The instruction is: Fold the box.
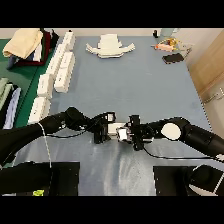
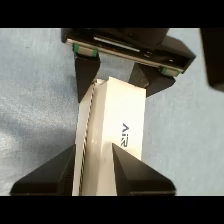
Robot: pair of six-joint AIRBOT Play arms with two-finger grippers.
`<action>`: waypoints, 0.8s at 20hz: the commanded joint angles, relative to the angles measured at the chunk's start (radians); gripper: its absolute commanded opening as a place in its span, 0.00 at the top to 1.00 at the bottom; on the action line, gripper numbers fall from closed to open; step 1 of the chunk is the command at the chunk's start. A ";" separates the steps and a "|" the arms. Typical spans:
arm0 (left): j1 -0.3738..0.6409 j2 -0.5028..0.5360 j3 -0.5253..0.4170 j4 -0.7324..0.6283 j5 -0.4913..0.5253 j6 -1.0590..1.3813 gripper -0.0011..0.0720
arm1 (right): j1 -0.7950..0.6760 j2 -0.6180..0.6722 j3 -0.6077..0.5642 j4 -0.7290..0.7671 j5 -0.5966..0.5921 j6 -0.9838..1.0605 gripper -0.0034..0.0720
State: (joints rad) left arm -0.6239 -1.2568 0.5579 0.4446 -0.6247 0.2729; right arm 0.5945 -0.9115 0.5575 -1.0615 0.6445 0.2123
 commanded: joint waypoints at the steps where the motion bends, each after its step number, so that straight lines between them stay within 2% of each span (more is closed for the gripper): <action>1: 0.000 0.001 0.000 0.000 0.004 -0.001 0.30 | 0.000 0.035 -0.002 0.011 -0.013 0.012 0.48; 4: 0.000 0.001 0.000 0.000 0.004 -0.001 0.30 | 0.000 0.063 -0.002 0.028 -0.057 0.095 0.49; 5: 0.000 0.001 0.000 0.000 0.004 -0.001 0.30 | -0.001 0.063 -0.002 0.030 -0.081 0.171 0.59; 6: 0.000 0.001 0.000 0.000 0.004 -0.001 0.30 | -0.001 0.060 -0.002 0.035 -0.100 0.300 0.80; 7: 0.000 0.001 0.000 0.000 0.004 -0.001 0.30 | -0.001 0.052 -0.002 0.060 -0.112 0.410 0.95; 9: 0.000 0.001 0.000 0.000 0.004 -0.001 0.30 | -0.001 0.031 -0.013 0.149 -0.138 0.559 0.95; 11: 0.000 0.001 0.000 0.000 0.004 -0.001 0.30 | -0.001 0.026 -0.088 0.337 -0.259 0.562 0.95; 12: 0.000 0.001 0.000 0.000 0.004 -0.001 0.30 | -0.001 0.027 -0.131 0.456 -0.310 0.529 0.95; 14: 0.000 0.001 0.000 0.000 0.004 -0.001 0.30 | -0.001 0.027 -0.188 0.641 -0.335 0.392 0.95; 16: 0.000 0.001 0.000 0.000 0.004 -0.001 0.30 | -0.001 0.027 -0.220 0.736 -0.339 0.296 0.95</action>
State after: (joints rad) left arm -0.6247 -1.2568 0.5579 0.4450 -0.6201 0.2729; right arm 0.5938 -0.8825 0.3962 -0.5507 0.3584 0.6125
